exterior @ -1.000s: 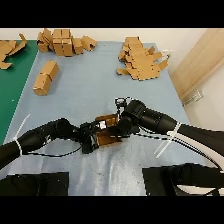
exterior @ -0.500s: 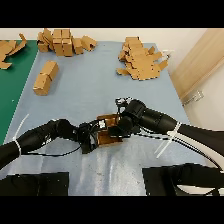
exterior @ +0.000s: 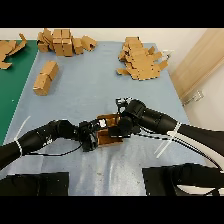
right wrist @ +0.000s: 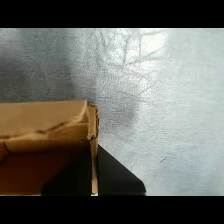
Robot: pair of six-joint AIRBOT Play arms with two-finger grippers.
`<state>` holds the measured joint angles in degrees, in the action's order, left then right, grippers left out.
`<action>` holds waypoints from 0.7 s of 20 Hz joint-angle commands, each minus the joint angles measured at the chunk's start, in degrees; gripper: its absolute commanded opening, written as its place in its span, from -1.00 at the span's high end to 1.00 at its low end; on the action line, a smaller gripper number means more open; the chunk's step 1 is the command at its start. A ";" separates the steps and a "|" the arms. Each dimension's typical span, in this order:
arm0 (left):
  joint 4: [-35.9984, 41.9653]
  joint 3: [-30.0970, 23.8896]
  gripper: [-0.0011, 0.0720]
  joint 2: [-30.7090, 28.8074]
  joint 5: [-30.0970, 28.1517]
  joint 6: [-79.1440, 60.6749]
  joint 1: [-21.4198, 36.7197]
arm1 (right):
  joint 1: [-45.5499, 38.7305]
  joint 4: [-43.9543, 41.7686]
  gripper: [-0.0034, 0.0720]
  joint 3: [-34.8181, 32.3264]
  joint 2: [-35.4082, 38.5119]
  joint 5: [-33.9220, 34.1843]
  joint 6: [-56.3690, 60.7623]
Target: Fold the box.
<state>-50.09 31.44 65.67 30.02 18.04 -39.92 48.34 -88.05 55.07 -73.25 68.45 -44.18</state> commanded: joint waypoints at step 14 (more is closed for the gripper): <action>1.33 3.98 -0.95 -0.04 3.43 -0.59 -1.53 | 0.02 0.00 0.89 -0.02 0.00 -1.07 0.68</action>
<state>-49.01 34.02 65.67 31.59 17.19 -41.50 48.29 -87.50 55.05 -73.25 67.94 -43.57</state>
